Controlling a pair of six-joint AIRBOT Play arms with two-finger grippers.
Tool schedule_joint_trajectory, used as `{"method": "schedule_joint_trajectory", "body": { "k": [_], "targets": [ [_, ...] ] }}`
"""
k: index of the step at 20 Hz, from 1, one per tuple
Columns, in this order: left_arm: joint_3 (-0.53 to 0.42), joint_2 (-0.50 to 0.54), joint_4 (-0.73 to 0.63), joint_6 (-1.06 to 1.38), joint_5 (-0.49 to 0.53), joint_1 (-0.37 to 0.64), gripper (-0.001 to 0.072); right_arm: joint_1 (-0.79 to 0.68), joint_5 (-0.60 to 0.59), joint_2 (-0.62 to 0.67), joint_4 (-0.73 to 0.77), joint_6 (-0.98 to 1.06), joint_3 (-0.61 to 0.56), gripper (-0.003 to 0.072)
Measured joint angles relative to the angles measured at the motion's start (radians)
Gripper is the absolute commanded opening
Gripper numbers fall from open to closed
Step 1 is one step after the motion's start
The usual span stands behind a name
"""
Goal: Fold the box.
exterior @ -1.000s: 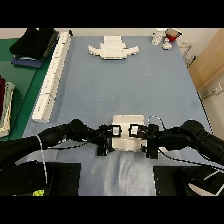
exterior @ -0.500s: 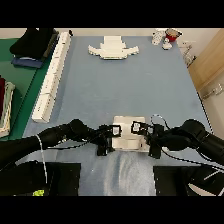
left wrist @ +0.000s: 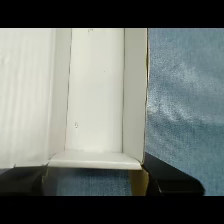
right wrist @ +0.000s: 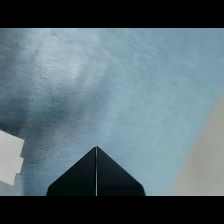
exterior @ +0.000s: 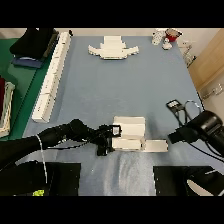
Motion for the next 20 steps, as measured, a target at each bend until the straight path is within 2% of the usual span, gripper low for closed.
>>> {"method": "schedule_joint_trajectory", "body": {
  "k": [4, 7, 14, 20],
  "targets": [
    [0.0, 0.0, 0.0, 0.0, 0.0, 0.0, 0.0528, -0.345, 0.019, -0.031, 0.3, -0.026, -0.015, 0.0003],
    [0.0, 0.0, 0.0, 0.0, 0.0, 0.0, 0.0528, -0.502, 0.043, -0.074, 0.507, -0.1, -0.051, 0.0002],
    [0.0, 0.0, 0.0, 0.0, 0.0, 0.0, 0.0528, -0.595, 0.114, -0.141, 0.769, -0.209, -0.149, 0.0002],
    [0.0, 0.0, 0.0, 0.0, 0.0, 0.0, 0.0528, -0.603, 0.099, -0.149, 0.887, -0.292, -0.164, 0.0002]
  ]
}}
